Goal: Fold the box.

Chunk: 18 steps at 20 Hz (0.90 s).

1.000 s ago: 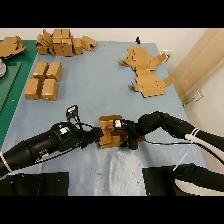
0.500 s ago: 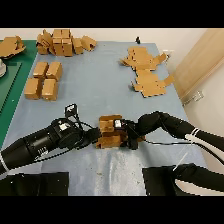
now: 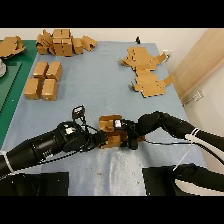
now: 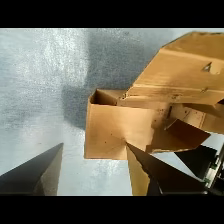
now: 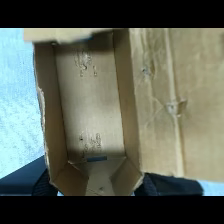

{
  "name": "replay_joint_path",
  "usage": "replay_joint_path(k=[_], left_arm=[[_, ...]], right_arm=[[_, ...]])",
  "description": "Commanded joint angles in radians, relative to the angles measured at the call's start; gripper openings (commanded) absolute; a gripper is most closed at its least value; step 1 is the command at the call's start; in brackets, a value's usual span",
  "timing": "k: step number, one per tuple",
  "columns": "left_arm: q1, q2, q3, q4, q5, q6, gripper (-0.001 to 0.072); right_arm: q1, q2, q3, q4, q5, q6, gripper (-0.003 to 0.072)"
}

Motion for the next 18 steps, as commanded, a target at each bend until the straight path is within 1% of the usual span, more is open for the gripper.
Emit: replay_joint_path(k=[1,3,5,8,15,18], left_arm=[[-0.004,-0.048,0.02,-0.002,0.02,0.018,0.06],[-0.004,-0.093,0.046,-0.002,0.008,0.034,0.06],[-0.004,-0.143,0.084,0.01,-0.038,0.035,0.06],[-0.004,-0.192,0.133,0.051,-0.094,0.034,0.06],[-0.004,-0.297,0.227,0.065,-0.118,0.041,0.0594],[-0.004,-0.328,0.24,0.062,-0.148,0.084,0.0595]], right_arm=[[0.001,0.0,0.0,0.0,0.0,0.0,0.057],[0.001,0.0,0.0,0.0,0.0,0.0,0.057],[0.001,0.0,0.0,0.0,0.0,0.0,0.057],[0.001,0.0,0.0,0.001,-0.001,0.0,0.057],[0.001,0.0,0.0,0.0,0.0,0.0,0.057],[0.001,0.0,0.0,0.0,-0.001,0.0,0.057]])
